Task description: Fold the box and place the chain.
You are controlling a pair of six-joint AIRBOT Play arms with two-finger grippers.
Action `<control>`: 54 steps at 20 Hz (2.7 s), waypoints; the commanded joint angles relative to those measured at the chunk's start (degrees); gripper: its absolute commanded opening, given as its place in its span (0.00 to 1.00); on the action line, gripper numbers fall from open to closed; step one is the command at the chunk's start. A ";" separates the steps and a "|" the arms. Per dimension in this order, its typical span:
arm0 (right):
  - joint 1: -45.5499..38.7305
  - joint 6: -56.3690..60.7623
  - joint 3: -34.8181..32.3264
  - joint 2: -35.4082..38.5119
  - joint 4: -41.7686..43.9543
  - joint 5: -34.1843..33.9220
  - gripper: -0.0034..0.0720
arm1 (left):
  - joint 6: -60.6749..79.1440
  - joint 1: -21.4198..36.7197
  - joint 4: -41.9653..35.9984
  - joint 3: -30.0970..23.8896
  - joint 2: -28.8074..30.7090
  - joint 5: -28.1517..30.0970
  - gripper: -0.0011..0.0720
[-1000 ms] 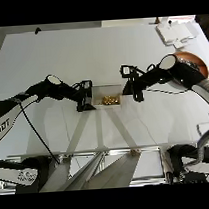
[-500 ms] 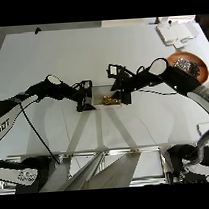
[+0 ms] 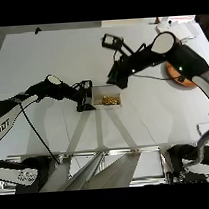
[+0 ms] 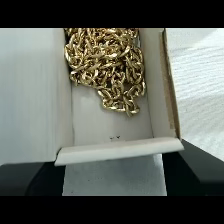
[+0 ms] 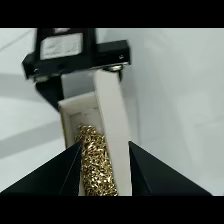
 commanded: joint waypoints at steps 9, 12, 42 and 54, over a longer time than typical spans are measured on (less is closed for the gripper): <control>2.27 5.75 3.45 -12.09 -0.92 3.52 0.44 | 0.02 0.00 0.02 0.00 0.02 0.02 0.03; 3.37 4.46 3.37 -10.32 -2.51 2.75 0.44 | 0.00 0.00 0.02 0.00 0.02 0.02 0.03; 14.05 -10.75 -21.59 4.00 -9.84 -21.51 0.47 | 0.00 0.00 0.02 0.00 0.02 0.00 0.03; 14.16 -10.73 -21.90 5.14 -13.64 -26.12 0.33 | 0.00 0.00 0.02 0.00 0.02 0.02 0.03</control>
